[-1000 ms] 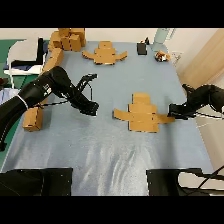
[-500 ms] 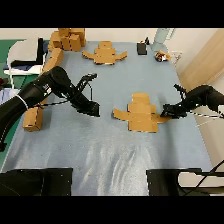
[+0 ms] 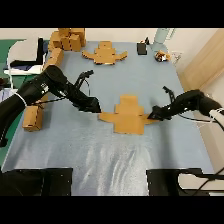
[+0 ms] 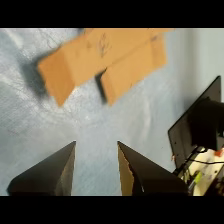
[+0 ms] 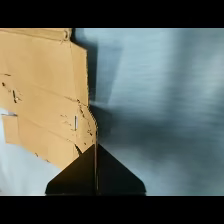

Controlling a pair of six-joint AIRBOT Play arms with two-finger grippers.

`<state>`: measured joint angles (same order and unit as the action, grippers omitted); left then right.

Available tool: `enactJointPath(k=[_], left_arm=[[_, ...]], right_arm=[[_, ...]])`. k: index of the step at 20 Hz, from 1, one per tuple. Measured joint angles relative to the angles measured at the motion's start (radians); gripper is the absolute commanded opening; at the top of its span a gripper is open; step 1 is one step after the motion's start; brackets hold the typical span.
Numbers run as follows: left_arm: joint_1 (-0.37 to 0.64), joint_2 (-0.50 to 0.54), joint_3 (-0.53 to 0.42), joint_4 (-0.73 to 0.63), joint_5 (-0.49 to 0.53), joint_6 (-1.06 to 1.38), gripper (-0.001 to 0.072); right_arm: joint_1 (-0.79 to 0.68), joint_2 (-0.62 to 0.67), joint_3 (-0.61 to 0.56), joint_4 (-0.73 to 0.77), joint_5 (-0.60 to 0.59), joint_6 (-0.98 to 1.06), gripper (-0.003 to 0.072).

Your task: Fold the box.

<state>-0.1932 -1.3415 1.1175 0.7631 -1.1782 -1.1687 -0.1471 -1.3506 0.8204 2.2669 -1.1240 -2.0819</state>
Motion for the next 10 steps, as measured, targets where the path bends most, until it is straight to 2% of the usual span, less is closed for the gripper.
enactJointPath(k=[5, 10], left_arm=[[0.094, -0.063, -0.034, -0.119, 0.000, 0.064, 0.0407], [0.118, -0.187, -0.046, -0.245, 0.015, 0.158, 0.0407]], right_arm=[[0.181, 0.157, -0.169, 0.059, 0.162, -0.044, 0.0002], [0.296, 0.256, -0.236, 0.063, 0.260, -0.074, 0.0002]])
